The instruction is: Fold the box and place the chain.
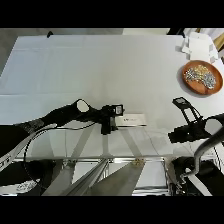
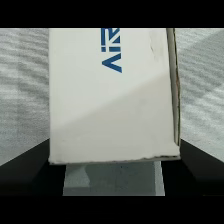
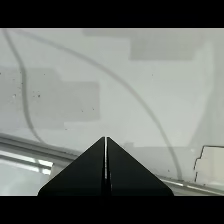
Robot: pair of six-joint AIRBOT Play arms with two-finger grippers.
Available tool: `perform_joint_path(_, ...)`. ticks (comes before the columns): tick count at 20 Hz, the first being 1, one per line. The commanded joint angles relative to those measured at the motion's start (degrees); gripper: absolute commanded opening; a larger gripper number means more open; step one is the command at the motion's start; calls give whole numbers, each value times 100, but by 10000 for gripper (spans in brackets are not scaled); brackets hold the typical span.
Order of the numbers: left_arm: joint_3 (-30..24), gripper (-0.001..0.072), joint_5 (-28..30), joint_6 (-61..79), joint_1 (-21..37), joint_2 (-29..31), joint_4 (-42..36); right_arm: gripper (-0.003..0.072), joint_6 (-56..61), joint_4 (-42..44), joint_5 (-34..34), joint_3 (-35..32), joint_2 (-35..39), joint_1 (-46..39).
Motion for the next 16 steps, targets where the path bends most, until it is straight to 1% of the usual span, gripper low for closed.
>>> perform_joint_path(1, 0, 275, 4, 2, 2, 4, 2, 16, 249, -153, 116, -4, 9, -57)
perform_joint_path(3, 2, 275, 2, 2, 2, 4, 2, 16, 249, -87, -55, -4, 9, -57)
perform_joint_path(16, 0, 275, 2, 2, 2, 4, 2, 16, 249, -90, -42, -4, 9, -57)
